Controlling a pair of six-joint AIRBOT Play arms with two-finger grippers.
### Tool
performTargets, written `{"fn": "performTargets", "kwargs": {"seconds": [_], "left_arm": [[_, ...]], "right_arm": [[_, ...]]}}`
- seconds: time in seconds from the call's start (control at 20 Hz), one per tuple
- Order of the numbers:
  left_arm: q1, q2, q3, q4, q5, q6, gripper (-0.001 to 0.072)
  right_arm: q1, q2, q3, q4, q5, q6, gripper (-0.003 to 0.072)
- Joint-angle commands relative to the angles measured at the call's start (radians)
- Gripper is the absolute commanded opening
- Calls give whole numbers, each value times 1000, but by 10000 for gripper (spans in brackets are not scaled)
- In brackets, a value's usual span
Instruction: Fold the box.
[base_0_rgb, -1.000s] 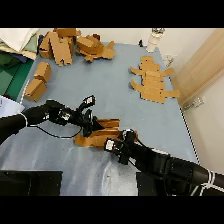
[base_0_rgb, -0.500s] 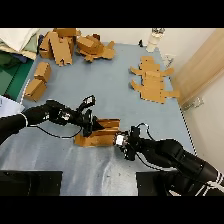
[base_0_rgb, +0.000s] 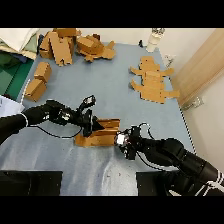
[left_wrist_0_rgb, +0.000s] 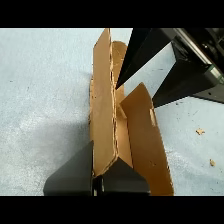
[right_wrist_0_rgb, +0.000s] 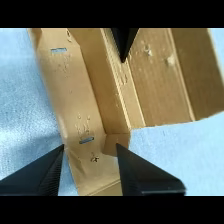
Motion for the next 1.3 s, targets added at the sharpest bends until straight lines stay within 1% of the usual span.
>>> {"fn": "performTargets", "kwargs": {"seconds": [0.0,0.1,0.25,0.3,0.55,0.8,0.95,1.15,1.25], "left_arm": [[0,1,0,0,0,0,15],[0,1,0,0,0,0,15],[0,1,0,0,0,0,15],[0,1,0,0,0,0,15],[0,1,0,0,0,0,15],[0,1,0,0,0,0,15],[0,1,0,0,0,0,15],[0,1,0,0,0,0,15],[0,1,0,0,0,0,15]], "right_arm": [[-1,0,-1,3,-19,-3,534],[-1,1,-1,1,-35,-3,533],[-1,1,-1,16,-24,-2,539],[-1,0,-1,17,-21,-2,615],[-1,0,-1,15,-21,-2,614],[-1,1,5,13,24,-3,614],[-2,0,15,18,26,-37,614],[-2,-1,26,146,-40,-199,613],[-19,-1,26,153,-43,-204,614]]}}
